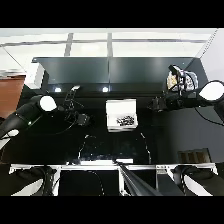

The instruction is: Fold the box and place the chain.

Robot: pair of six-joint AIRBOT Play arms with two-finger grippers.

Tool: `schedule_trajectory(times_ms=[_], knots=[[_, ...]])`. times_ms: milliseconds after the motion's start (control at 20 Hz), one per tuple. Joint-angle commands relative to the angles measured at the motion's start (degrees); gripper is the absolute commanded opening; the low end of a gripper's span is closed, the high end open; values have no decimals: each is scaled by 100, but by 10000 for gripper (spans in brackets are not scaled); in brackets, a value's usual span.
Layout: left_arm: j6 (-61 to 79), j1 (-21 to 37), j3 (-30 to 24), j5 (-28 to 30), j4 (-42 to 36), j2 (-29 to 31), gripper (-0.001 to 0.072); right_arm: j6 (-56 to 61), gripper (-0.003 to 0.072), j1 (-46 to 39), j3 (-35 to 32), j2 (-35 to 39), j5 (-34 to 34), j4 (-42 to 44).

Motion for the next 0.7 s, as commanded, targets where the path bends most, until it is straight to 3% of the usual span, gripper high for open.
schedule_trajectory(times_ms=[0, 250, 350, 650], knots=[[4929, 236, -306, 509, -1923, 31, 713, 17, 355, -4, 4, -2, 24, 11], [8122, -74, -289, 535, -2212, -133, 714, 17, 355, -2, 4, -4, 7, 13], [8223, -66, -275, 533, -2754, -492, 714, 17, 355, -2, 4, -4, 4, 11], [8343, -76, -251, 468, -3073, -1167, 715, 17, 355, -2, 4, -4, -13, 11]])
